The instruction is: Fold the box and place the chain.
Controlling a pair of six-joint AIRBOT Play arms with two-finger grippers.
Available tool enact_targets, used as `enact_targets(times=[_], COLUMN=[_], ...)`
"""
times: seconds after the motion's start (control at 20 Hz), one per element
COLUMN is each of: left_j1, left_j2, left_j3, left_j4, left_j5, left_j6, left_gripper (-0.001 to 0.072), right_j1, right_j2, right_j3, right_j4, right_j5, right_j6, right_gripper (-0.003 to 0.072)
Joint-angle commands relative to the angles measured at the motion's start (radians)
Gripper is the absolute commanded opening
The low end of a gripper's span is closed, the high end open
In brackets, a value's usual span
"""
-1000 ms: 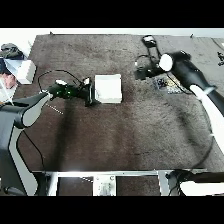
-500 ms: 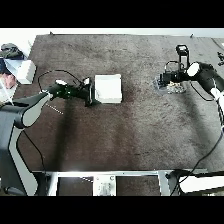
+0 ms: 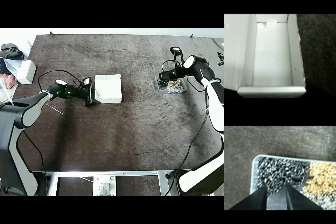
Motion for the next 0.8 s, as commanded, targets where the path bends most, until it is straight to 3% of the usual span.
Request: enact_targets(times=[0.0, 0.4, 0.45, 0.5, 0.6, 0.7, 0.75], left_j1=[0.0, 0.0, 0.0, 0.0, 0.0, 0.0, 0.0], left_j2=[0.001, 0.001, 0.001, 0.001, 0.001, 0.001, 0.001], left_j3=[0.0, 0.0, 0.0, 0.0, 0.0, 0.0, 0.0], left_j4=[0.0, 0.0, 0.0, 0.0, 0.0, 0.0, 0.0], left_j5=[0.0, 0.0, 0.0, 0.0, 0.0, 0.0, 0.0], left_j6=[0.0, 0.0, 0.0, 0.0, 0.0, 0.0, 0.0], left_gripper=[0.0474, 0.0474, 0.0474, 0.0473, 0.0474, 0.0474, 0.0474], right_j1=[0.002, 0.018, 0.025, 0.031, 0.04, 0.046, 0.045], right_j2=[-0.068, -0.114, -0.114, -0.114, -0.112, -0.097, -0.084], right_j3=[0.061, 0.063, 0.063, 0.063, 0.063, 0.063, 0.063], right_j4=[0.001, -0.004, -0.008, -0.007, -0.025, -0.041, -0.042], right_j5=[0.041, 0.024, 0.013, 0.003, 0.002, 0.011, 0.01], right_j6=[-0.015, -0.062, -0.062, -0.062, -0.061, -0.056, -0.049], right_gripper=[0.0274, 0.0269, 0.0189, 0.0158, 0.0155, -0.0002, -0.0002])
